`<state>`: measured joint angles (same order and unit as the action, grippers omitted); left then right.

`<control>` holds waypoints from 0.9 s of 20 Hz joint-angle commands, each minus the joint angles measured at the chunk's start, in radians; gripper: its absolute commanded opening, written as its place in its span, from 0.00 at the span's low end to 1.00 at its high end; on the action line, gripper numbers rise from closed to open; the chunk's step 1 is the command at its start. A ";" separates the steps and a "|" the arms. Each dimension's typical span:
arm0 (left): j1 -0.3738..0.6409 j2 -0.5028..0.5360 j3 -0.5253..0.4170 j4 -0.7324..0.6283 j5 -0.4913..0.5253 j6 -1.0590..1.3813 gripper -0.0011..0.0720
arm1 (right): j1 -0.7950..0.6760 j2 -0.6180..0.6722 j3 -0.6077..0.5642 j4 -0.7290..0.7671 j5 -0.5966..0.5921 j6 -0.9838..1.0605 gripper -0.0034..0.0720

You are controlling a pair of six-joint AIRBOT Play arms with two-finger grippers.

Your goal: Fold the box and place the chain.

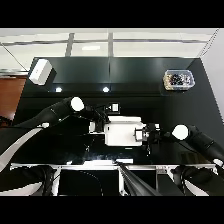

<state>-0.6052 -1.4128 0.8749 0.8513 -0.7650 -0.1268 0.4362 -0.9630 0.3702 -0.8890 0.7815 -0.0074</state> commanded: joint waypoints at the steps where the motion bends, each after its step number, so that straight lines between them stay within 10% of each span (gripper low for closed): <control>1: 0.000 -0.001 0.000 0.000 0.002 0.000 0.05 | 0.045 0.002 -0.012 0.012 -0.108 0.000 0.79; 18: 0.000 -0.001 0.000 0.000 -0.003 0.000 0.05 | -0.035 0.005 0.162 0.059 0.064 0.197 0.85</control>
